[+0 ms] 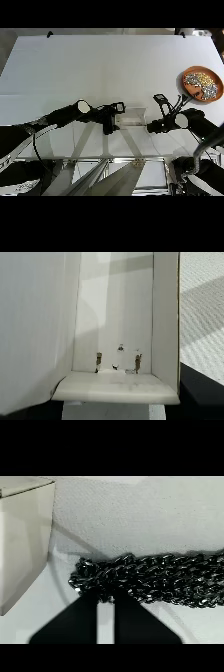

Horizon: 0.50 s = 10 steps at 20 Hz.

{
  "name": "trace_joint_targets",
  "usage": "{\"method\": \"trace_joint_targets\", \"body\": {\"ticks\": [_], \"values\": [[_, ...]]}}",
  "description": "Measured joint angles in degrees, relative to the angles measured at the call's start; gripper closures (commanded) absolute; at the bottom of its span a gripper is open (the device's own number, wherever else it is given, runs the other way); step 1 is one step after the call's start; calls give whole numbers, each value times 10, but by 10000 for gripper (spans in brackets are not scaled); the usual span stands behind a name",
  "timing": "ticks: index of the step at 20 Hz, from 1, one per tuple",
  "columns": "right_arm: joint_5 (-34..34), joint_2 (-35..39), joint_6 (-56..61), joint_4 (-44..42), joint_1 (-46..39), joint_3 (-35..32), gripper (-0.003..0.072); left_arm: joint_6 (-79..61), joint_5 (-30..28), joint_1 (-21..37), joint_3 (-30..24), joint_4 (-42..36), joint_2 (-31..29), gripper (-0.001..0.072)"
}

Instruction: Fold the box and place the chain.

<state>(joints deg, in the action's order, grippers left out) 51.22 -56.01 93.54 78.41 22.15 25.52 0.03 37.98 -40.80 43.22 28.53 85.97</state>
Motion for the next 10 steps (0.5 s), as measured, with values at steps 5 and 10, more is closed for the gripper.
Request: {"method": "trace_joint_targets", "body": {"ticks": [5,10], "values": [[3,0,-6,-2,0,0,666,0,0,0,0,0,0,271],[19,37,-8,-3,0,6,667,0,0,0,0,0,0,271]]}}
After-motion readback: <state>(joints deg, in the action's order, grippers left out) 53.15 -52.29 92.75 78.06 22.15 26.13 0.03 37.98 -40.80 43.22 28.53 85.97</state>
